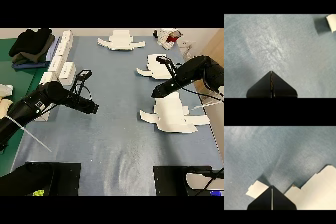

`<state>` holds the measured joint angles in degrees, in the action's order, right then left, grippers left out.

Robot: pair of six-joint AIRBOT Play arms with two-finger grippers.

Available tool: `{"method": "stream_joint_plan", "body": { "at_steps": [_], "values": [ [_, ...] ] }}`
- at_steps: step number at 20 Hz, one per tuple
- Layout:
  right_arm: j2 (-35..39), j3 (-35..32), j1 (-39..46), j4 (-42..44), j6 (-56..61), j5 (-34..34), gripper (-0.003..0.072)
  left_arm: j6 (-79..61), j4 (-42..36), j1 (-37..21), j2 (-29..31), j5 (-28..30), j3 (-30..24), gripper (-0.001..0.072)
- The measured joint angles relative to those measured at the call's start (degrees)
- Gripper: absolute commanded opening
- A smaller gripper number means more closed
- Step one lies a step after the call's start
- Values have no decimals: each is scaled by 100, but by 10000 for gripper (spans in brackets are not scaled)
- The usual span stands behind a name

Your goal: Fold the box.

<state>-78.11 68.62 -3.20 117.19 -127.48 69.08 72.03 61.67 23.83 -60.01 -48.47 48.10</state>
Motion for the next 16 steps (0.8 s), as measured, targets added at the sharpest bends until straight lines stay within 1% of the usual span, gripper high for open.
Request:
{"method": "stream_joint_plan", "body": {
  "at_steps": [13, 16],
  "values": [
    [0, 0, 0, 2, 0, -2, 2, -2, 0, 0, 0, 0, 0, 14],
    [0, 0, 0, 195, 20, -37, 2, -2, 0, 0, 0, 0, 0, 14]
  ]
}}
